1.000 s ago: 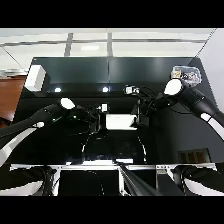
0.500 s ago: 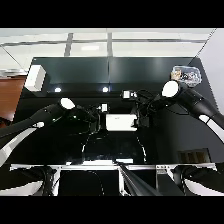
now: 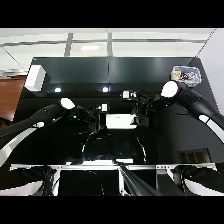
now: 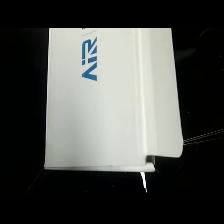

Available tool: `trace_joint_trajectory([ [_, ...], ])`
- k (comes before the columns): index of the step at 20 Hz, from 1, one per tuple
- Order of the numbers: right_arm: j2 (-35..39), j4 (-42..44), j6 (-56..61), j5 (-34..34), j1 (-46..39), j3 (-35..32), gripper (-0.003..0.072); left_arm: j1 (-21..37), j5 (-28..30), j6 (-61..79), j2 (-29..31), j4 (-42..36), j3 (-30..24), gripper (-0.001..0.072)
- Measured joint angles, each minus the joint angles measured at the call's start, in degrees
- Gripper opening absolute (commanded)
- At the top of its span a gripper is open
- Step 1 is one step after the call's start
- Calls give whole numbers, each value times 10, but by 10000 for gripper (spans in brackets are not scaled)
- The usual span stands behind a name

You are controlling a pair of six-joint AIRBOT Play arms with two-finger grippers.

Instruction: Fold the box and place the chain.

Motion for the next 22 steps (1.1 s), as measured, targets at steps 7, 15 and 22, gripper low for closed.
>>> trace_joint_trajectory([
  [7, 7, 2, 26, 0, 0, 0, 475, 0, 0, 1, 0, 0, 0, 406],
  [15, 13, 4, 33, -1, 0, 0, 257, 0, 0, 0, 0, 0, 0, 406],
  [22, 13, 4, 36, -1, 0, 0, 256, 0, 0, 1, 0, 0, 0, 406],
])
